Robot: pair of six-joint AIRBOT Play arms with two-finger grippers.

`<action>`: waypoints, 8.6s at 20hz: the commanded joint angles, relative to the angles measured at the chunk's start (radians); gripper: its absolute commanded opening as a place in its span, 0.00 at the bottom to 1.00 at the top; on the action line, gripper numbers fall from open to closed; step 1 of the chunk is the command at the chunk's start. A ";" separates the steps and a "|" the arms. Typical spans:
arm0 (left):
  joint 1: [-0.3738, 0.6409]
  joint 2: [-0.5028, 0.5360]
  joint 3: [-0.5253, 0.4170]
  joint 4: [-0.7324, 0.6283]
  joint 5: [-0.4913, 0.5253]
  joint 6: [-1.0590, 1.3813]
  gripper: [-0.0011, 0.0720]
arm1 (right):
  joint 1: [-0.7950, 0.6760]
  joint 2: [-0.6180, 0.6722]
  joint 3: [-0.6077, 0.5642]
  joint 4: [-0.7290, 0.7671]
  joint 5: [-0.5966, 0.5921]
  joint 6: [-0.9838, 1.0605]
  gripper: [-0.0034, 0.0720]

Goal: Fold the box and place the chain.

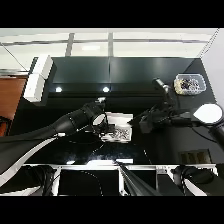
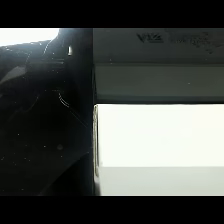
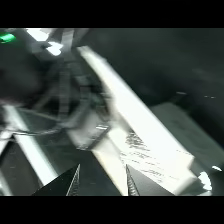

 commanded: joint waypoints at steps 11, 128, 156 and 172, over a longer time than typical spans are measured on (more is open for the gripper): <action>0.011 0.001 0.044 0.001 -0.021 -0.079 0.51 | -0.332 0.098 0.027 -0.099 0.221 0.012 0.52; 0.366 0.113 -0.391 -0.987 0.236 2.539 0.68 | -0.331 0.097 0.027 -0.111 0.185 0.012 0.52; 0.366 0.113 -0.391 -0.987 0.236 2.539 0.68 | 0.080 -0.216 0.027 -0.189 0.101 -0.668 0.92; 0.366 0.113 -0.391 -0.987 0.235 2.539 0.68 | 0.137 -0.216 0.018 -0.207 0.026 -0.687 0.39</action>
